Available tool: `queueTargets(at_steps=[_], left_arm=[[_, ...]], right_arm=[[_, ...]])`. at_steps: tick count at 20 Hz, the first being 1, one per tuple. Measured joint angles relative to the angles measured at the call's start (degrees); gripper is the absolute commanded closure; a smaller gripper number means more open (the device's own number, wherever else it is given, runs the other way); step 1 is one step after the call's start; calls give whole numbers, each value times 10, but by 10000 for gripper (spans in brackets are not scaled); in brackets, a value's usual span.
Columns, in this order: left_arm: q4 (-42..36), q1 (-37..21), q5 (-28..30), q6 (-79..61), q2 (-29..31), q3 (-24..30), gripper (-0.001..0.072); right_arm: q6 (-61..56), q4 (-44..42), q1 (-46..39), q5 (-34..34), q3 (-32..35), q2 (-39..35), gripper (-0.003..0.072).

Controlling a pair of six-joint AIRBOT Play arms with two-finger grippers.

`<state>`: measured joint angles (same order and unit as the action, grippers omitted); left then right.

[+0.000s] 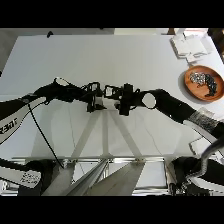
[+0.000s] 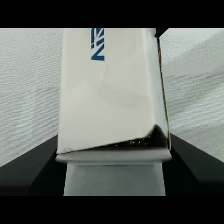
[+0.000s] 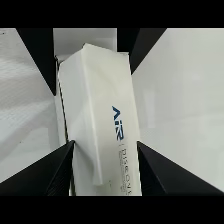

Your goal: Fold the box and place the chain.

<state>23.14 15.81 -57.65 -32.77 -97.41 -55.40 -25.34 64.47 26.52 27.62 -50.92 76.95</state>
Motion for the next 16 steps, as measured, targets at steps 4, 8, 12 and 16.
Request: queueTargets(at_steps=[4, 8, 12, 16], left_arm=[[0, 0, 0, 0, 0, 0, 373], [0, 0, 0, 0, 0, 0, 373], [0, 0, 0, 0, 0, 0, 373], [0, 0, 0, 0, 0, 0, 373]], right_arm=[[-1, -1, 0, -21, 3, 0, 294], [-2, -2, 0, -27, 3, 0, 294], [-3, -3, 0, -21, 4, 2, 342], [-3, -2, 1, -14, 9, 2, 351]])
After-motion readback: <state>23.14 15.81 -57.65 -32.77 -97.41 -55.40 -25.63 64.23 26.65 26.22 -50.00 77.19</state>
